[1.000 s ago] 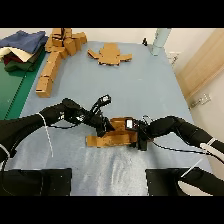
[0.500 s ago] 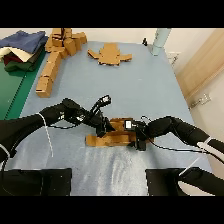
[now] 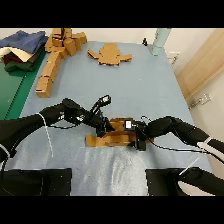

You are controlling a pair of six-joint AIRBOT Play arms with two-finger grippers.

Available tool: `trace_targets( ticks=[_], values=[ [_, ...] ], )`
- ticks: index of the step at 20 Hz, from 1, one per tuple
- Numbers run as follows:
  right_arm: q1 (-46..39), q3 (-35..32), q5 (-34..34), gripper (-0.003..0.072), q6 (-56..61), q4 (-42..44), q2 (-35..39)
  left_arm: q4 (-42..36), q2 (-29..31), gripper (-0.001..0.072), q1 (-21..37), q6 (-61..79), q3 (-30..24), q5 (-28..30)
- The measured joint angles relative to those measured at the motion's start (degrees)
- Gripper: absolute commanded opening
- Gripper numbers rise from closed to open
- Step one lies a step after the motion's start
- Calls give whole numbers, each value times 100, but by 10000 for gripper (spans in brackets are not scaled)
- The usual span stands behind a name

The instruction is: Fold the box.

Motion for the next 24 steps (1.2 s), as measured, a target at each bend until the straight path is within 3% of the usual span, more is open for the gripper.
trace_targets(
  ticks=[2, 3, 4, 5, 11, 14, 15, 17, 21, 24],
  values=[
    [0, 0, -2, 596, 0, 0, 0, -4, 0, 16, 0, 0, 0, 13],
    [0, 0, -2, 596, 0, 0, 0, -7, 0, 249, 0, -2, 0, 22],
    [0, 0, -4, 596, 0, 2, 0, 9, 0, 534, 0, -7, 0, 66],
    [0, 0, -7, 596, 0, 2, 0, 33, -2, 608, 0, -22, 0, 94],
    [0, 0, -9, 596, 0, 2, -2, 490, 275, 610, 149, -734, 0, 79],
    [0, 0, -9, 596, 0, 0, -2, 1541, 791, 607, 402, -2033, 0, -70],
    [0, 0, -9, 596, 0, 0, -2, 1886, 968, 560, 481, -2524, 0, -214],
    [0, 0, -9, 596, 0, 0, -2, 2422, 1294, 19, 614, -3541, 0, -656],
    [0, 0, -9, 596, 0, 0, -2, 2599, 1519, 11, 503, -5195, -7, -1447],
    [0, 0, -9, 596, -2, -2, -2, 1878, 1370, 11, 103, -5855, 46, -1320]
  ],
)
